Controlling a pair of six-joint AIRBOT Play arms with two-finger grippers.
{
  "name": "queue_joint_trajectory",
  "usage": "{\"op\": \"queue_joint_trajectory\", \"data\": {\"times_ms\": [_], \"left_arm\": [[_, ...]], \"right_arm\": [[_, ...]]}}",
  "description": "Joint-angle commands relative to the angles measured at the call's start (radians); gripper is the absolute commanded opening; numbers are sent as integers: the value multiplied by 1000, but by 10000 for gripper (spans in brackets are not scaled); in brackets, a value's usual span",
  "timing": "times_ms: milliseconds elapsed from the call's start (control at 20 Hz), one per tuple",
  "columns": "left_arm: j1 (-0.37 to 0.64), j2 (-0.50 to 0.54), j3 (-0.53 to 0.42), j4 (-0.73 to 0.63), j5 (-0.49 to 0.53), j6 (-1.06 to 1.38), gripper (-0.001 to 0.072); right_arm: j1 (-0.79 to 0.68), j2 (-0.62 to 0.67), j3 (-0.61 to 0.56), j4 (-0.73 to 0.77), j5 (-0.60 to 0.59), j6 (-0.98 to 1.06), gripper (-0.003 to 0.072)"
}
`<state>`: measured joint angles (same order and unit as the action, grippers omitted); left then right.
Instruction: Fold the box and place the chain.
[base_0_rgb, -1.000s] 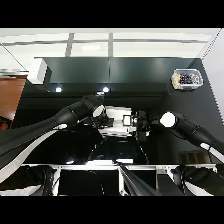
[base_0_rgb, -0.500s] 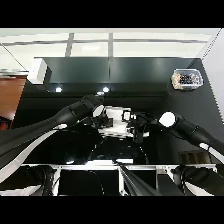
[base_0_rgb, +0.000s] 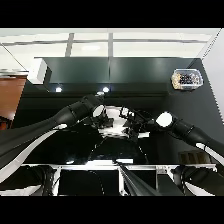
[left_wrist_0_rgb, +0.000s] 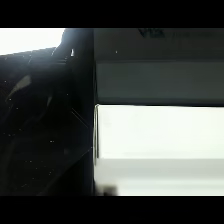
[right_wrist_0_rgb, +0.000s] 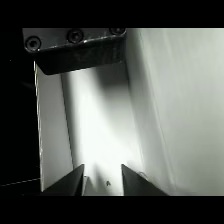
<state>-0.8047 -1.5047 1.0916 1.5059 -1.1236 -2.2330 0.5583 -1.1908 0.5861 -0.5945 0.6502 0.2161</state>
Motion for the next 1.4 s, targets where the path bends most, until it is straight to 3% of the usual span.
{"op": "queue_joint_trajectory", "data": {"times_ms": [0, 50, 100, 250, 350, 500, 600, 700, 800, 1000, 1050, 1350], "left_arm": [[1, 1, 1, 0, 0, 0, 27], [1, 1, 1, 0, 1, 0, 27], [1, 1, 1, 0, 0, 0, 27], [1, 1, 1, 0, 0, 0, 27], [1, 1, 1, 0, 1, 0, 27], [1, 1, 1, 0, 1, 0, 27], [1, 1, 1, 0, 0, 0, 27], [1, 1, 1, 0, 0, 0, 27], [1, 1, 1, 0, 0, 0, 27], [1, 1, 1, 0, 1, 0, 27], [1, 1, 1, 0, 1, 0, 27], [1, 1, 1, 0, 0, 0, 27]], "right_arm": [[1, -1, 0, -9, -3, 53, 464], [1, -1, 0, -10, 3, 58, 214], [1, -1, 0, -12, 7, 69, 56], [-14, 11, 1, -20, 22, 134, 54], [-69, 58, 3, -94, 54, 281, 54], [-225, 159, 49, -269, 272, 535, 53], [-359, 229, 81, -300, 423, 621, 54], [-498, 274, 80, -299, 477, 699, 54], [-621, 275, 69, -295, 457, 803, 54], [-749, 259, -47, -299, 269, 1014, 49], [-752, 242, -79, -300, 251, 1053, 14], [-585, 87, -122, -221, 332, 1115, 14]]}}
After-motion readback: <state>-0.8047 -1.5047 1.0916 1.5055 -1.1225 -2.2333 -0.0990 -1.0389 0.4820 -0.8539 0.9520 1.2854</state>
